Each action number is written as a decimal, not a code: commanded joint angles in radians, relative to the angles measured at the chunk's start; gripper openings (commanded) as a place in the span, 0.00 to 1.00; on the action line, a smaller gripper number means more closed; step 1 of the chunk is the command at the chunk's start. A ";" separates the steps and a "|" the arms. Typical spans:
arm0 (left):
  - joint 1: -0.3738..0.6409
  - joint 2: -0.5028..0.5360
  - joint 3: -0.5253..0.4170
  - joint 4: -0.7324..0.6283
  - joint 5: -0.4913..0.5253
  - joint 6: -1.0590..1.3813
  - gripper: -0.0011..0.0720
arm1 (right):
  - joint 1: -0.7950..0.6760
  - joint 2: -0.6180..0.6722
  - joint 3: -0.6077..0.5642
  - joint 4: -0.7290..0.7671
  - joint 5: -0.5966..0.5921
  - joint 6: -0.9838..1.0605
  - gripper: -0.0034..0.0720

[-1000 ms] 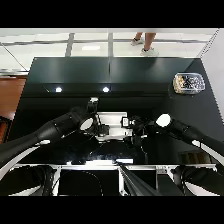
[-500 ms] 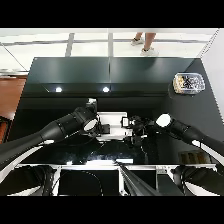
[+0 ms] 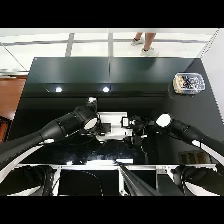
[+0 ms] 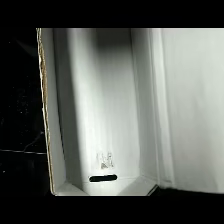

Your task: Fold the box and place the chain.

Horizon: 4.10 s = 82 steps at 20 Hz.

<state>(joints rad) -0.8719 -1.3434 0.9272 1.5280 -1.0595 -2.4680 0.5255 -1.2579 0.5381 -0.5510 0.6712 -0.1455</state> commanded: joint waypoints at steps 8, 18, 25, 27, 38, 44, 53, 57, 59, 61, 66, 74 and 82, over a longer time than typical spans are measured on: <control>0.001 -0.056 0.030 0.032 -0.022 0.000 0.20 | 0.000 0.000 0.000 0.000 0.000 0.000 0.26; 0.001 -0.056 0.032 0.031 -0.019 0.034 0.04 | 0.000 0.000 0.000 0.006 -0.005 0.003 0.63; 0.001 -0.056 0.032 0.036 -0.046 0.050 0.04 | -0.005 0.101 0.001 -0.127 0.043 0.123 0.89; 0.001 -0.056 0.032 0.040 -0.051 0.061 0.04 | -0.005 0.145 0.000 -0.196 0.077 0.147 0.88; 0.001 -0.056 0.032 0.038 -0.041 0.060 0.04 | 0.000 0.132 -0.001 -0.175 0.047 0.066 0.30; 0.001 -0.056 0.032 0.038 -0.041 0.060 0.04 | 0.070 0.079 -0.003 0.043 0.002 0.067 0.30; 0.001 -0.056 0.032 0.034 -0.041 0.060 0.04 | 0.092 0.043 -0.003 0.060 -0.055 0.101 0.56; 0.001 -0.056 0.032 0.033 -0.042 0.060 0.04 | 0.090 0.045 -0.003 0.053 -0.073 0.152 0.33; 0.001 -0.056 0.032 0.033 -0.043 0.060 0.04 | 0.071 0.071 -0.002 -0.011 -0.069 0.287 0.12; 0.001 -0.056 0.032 0.034 -0.049 0.061 0.04 | 0.006 0.156 0.009 -0.172 0.009 0.594 0.06; 0.001 -0.056 0.032 0.031 -0.050 0.060 0.04 | -0.386 0.375 0.064 -0.627 0.257 1.361 0.06; 0.001 -0.056 0.032 0.031 -0.050 0.060 0.04 | -0.557 0.158 -0.156 -0.037 0.311 1.292 0.06; 0.001 -0.056 0.032 0.031 -0.050 0.060 0.04 | -0.365 -0.012 -0.113 0.179 0.343 1.068 0.06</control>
<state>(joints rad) -0.8719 -1.3987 0.9592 1.5585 -1.1107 -2.4077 0.1154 -1.2388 0.4015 -0.4511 0.9817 0.9867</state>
